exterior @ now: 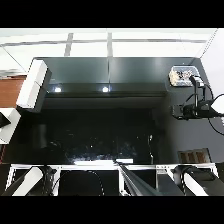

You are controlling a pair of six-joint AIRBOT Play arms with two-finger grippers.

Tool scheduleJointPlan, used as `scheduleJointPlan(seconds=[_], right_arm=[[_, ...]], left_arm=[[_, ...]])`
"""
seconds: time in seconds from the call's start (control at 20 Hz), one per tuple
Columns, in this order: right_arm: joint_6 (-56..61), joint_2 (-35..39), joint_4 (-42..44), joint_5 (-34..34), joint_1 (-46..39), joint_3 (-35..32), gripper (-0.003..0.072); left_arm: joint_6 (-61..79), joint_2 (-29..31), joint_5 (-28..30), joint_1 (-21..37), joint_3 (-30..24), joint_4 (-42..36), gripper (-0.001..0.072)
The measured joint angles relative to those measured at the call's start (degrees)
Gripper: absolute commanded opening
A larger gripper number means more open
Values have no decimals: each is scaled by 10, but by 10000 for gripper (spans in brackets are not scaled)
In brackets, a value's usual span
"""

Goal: Fold the box and place the chain.

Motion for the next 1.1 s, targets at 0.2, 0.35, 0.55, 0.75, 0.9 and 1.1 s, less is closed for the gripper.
scheduleJointPlan(seconds=[0.2,0.35,0.55,0.75,0.9,1.1], right_arm=[[4,0,3,-1,0,0,13],[7,0,5,-1,0,0,13],[9,0,16,-1,0,0,14],[9,0,30,0,0,0,13],[9,0,35,1,0,0,14],[9,0,38,1,0,0,13]], left_arm=[[56,-20,101,8,-52,-5,356],[85,-57,137,9,-61,-23,356],[106,-104,163,9,-55,-63,357],[114,-129,191,9,-44,-97,356],[131,-141,202,7,-38,-127,359],[151,-150,217,-5,-33,-153,714]])
